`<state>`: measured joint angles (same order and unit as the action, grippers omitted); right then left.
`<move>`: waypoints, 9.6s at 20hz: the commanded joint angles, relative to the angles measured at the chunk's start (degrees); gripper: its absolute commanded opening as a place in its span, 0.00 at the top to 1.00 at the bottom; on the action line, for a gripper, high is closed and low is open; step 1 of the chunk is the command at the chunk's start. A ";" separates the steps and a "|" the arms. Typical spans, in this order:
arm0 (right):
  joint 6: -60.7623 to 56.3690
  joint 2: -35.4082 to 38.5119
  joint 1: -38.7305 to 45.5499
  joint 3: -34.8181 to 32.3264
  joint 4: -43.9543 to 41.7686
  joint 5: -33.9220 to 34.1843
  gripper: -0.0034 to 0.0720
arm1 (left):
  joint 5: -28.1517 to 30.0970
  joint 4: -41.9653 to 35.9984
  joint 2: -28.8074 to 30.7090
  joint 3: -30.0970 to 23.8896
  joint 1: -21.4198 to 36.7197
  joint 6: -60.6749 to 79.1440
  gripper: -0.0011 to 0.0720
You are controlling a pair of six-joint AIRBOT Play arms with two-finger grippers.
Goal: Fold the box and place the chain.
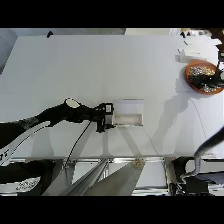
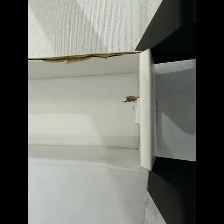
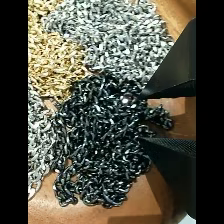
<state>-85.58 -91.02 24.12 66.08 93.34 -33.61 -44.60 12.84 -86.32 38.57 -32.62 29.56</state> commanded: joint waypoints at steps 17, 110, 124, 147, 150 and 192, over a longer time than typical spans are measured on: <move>8.68 -4.28 -0.31 0.09 -0.83 2.99 0.77 | 0.00 -0.02 0.02 0.02 0.02 0.00 0.64; 25.38 32.35 -44.44 -27.26 -44.59 -29.79 0.75 | -0.04 0.00 0.02 0.02 0.02 0.00 0.64; 2.16 31.19 -25.62 -10.16 -17.16 -27.96 0.57 | -0.15 0.00 0.04 0.02 0.02 0.00 0.64; -6.62 8.37 -27.98 -10.21 -6.73 -25.27 0.43 | -0.22 0.00 0.04 0.02 0.02 0.00 0.64; -6.99 7.34 -27.98 -10.21 -6.23 -25.05 0.44 | -0.20 0.00 0.04 0.02 0.02 0.00 0.64; 6.45 53.51 -44.28 -10.21 -31.95 -37.33 0.93 | -0.20 0.00 0.04 0.02 0.02 0.00 0.64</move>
<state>-79.33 -38.52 -14.83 55.86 62.92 -72.01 -44.82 12.84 -86.32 38.57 -32.62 29.54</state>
